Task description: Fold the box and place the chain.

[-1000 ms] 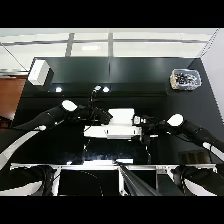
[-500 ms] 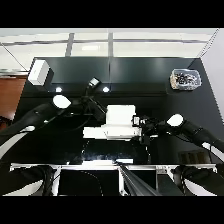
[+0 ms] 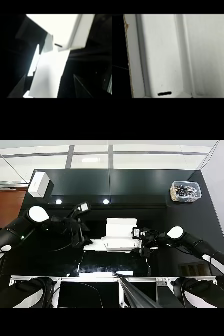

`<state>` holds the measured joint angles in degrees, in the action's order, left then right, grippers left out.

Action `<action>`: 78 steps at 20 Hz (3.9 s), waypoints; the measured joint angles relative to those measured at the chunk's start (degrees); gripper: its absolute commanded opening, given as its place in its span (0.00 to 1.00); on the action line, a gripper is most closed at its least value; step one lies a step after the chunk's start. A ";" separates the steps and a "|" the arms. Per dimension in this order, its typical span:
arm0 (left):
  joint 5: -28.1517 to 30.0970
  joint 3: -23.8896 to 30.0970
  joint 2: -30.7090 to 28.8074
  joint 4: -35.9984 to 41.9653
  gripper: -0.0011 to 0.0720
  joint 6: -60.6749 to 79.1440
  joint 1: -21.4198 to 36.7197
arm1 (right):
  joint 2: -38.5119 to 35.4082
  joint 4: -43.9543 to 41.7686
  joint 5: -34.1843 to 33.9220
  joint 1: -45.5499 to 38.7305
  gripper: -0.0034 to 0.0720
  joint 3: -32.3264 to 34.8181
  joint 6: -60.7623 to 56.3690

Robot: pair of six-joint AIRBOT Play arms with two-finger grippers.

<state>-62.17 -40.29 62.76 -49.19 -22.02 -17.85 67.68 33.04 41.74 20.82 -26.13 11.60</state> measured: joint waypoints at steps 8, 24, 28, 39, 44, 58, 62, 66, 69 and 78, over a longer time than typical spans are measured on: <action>8.39 3.63 2.69 0.11 0.97 18.27 -1.70 | 0.00 0.00 0.00 0.00 0.67 0.00 0.02; 16.85 3.91 7.85 8.66 0.69 23.12 -12.41 | 0.00 0.02 0.00 0.00 0.67 0.00 0.02; 17.00 3.91 7.91 8.74 0.49 23.12 -12.68 | 0.00 0.00 0.00 0.00 0.67 0.00 0.02; 16.72 3.91 8.90 9.44 0.37 23.10 -12.76 | 0.00 0.00 0.00 0.00 0.67 0.00 0.02; 16.76 3.91 9.11 11.58 0.28 23.08 -12.83 | 0.00 0.00 0.00 0.00 0.67 0.00 0.00; 19.47 3.91 10.97 15.15 0.06 23.17 -16.13 | 0.00 -0.04 -0.02 0.00 0.67 0.00 -0.04; 19.85 3.91 11.10 16.46 0.06 23.28 -16.22 | 0.00 -0.02 -0.02 0.00 0.67 0.00 -0.02; 20.11 3.91 11.10 17.05 0.06 23.32 -16.28 | 0.00 -0.02 -0.02 0.00 0.67 0.00 -0.02; 20.13 3.91 11.19 18.16 0.06 23.32 -16.28 | 0.00 0.00 -0.02 0.00 0.67 0.00 -0.02; 17.90 3.91 12.48 19.87 0.22 24.65 -16.65 | -0.02 0.11 0.07 0.00 0.67 0.00 0.07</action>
<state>-44.27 -36.38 75.24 -29.32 2.63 -34.50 67.66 33.15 41.80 20.82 -26.13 11.66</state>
